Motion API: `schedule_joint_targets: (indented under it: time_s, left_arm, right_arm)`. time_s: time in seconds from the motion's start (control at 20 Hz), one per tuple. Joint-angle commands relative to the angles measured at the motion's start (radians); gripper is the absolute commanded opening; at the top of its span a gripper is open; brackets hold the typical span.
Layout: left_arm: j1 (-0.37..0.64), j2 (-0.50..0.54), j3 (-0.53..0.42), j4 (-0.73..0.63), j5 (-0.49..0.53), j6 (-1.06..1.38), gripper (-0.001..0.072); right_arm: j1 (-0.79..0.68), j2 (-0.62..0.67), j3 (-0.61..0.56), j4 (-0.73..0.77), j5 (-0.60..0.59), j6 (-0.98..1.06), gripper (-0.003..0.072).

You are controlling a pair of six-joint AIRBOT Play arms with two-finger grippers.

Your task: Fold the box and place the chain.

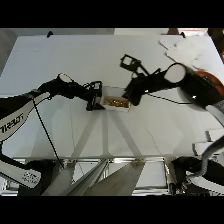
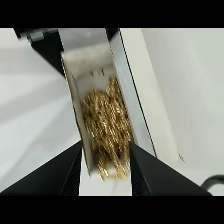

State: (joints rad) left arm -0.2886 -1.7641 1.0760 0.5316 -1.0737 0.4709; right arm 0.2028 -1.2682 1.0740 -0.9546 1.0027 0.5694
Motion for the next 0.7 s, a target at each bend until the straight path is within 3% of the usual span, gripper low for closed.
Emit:
schedule_joint_targets:
  time_s: [0.0,0.1,0.2,0.25,0.65]
  left_arm:
    - [0.000,0.000,0.000,0.000,0.000,0.000,0.0376]
    - [0.000,0.000,0.000,0.000,0.000,0.000,0.0376]
    - [0.000,0.000,0.000,0.000,0.000,0.000,0.0376]
    - [0.000,0.000,0.000,0.000,0.000,0.000,0.0376]
    - [0.000,0.000,0.000,0.000,0.000,0.000,0.0376]
  right_arm:
    - [-0.163,0.011,-0.006,0.007,0.195,-0.174,0.0325]
    - [-0.239,-0.013,-0.015,0.009,0.181,-0.266,0.0374]
    - [-0.275,-0.059,-0.017,0.009,0.153,-0.363,0.0519]
    - [-0.278,-0.092,-0.016,0.010,0.134,-0.409,0.0556]
    - [-0.214,-0.329,-0.016,0.210,0.111,-0.720,0.0538]
